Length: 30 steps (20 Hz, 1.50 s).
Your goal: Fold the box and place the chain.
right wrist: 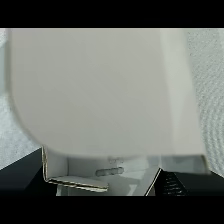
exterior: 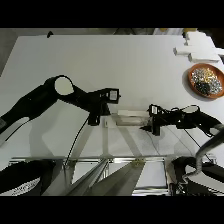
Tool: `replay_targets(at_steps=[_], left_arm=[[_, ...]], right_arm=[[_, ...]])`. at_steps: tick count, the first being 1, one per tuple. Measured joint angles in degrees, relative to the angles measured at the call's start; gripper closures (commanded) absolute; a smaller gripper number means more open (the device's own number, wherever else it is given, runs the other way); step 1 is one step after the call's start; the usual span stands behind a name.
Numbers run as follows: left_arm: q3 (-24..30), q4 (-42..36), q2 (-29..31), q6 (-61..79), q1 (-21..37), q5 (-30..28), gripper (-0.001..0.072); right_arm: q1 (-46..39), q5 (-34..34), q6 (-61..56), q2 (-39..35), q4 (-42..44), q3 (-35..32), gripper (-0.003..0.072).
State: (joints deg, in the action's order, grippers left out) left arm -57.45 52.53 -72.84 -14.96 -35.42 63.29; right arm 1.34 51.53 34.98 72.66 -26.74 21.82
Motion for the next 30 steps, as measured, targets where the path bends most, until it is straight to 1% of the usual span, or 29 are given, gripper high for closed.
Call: replay_targets(at_steps=[2,5,7,8,12,14,17,21,24,27,30], left_arm=[[0.0,0.46,0.33,-1.51,-3.19,-0.72,0.0706],[0.0,1.07,-0.57,-2.82,-8.55,-5.25,0.0706],[0.0,1.01,-1.73,-4.15,-11.28,-10.43,0.0706],[0.02,0.9,-2.27,-5.22,-12.24,-13.9,0.0702],[0.02,-1.75,-3.91,-9.66,-13.86,-28.3,0.0702],[0.02,-2.89,-5.05,-10.82,-14.1,-33.55,0.0702],[0.02,-3.67,-8.59,-11.67,-14.27,-38.91,0.0704],[0.0,-4.52,-13.2,-12.11,-14.34,-42.23,0.0703],[0.0,-5.77,-14.21,-12.26,-14.34,-42.8,0.0701],[0.0,-5.7,-12.39,-12.61,-14.34,-40.15,0.0702],[0.0,-0.83,-7.67,-17.64,-14.34,-34.32,0.07]], right_arm=[[0.0,0.0,0.0,0.0,0.0,0.0,0.0224],[-0.02,0.0,0.02,0.0,0.0,0.0,0.0224],[0.0,0.0,0.02,0.0,0.0,0.0,0.0224],[0.0,0.02,0.02,0.0,0.0,0.0,0.0224],[0.0,0.02,0.02,0.0,-0.02,0.0,0.0224],[0.0,0.04,0.02,0.0,-0.02,0.0,0.0224],[0.0,0.04,0.02,0.0,-0.02,0.0,0.0224],[0.0,0.04,0.04,0.0,-0.02,0.0,0.0224],[0.0,0.04,0.02,0.0,0.0,0.0,0.0224],[0.0,0.04,0.04,0.0,-0.02,0.0,0.0224],[0.0,0.07,0.04,0.0,-0.02,0.0,0.0224]])
